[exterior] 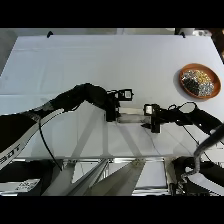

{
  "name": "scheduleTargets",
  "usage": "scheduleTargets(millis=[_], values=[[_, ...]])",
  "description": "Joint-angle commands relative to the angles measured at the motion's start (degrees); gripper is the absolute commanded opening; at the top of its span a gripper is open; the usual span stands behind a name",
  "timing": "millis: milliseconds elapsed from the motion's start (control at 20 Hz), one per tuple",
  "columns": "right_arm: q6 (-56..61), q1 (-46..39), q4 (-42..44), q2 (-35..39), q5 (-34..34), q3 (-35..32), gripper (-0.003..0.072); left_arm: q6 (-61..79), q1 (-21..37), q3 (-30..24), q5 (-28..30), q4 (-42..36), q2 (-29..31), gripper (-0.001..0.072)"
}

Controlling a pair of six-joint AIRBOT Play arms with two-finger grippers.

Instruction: Fold the box and place the chain.

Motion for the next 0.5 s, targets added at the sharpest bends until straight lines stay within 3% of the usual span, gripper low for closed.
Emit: scheduleTargets(millis=[0,150,250,300,350,450], values=[[0.0,-0.04,0.0,0.02,0.09,0.0,0.0437,-8.63,1.7,0.04,1.51,8.52,4.39,0.0443],[0.0,-0.04,0.0,0.02,0.09,0.0,0.0437,-13.11,2.99,0.04,4.42,9.42,9.44,0.0423],[0.0,-0.04,0.0,0.02,0.11,0.0,0.0437,-15.76,2.95,0.04,6.84,9.18,13.42,0.0212],[0.0,-0.04,0.0,0.02,0.11,0.0,0.0437,-16.68,2.84,0.04,8.5,9.11,15.1,0.0048],[0.0,-0.04,0.0,0.02,0.09,0.0,0.0437,-17.05,2.86,0.04,10.93,8.46,16.68,0.0006],[0.0,-0.04,0.0,0.02,0.11,0.0,0.0437,-19.28,2.6,0.02,15.13,6.78,18.6,0.0006]])
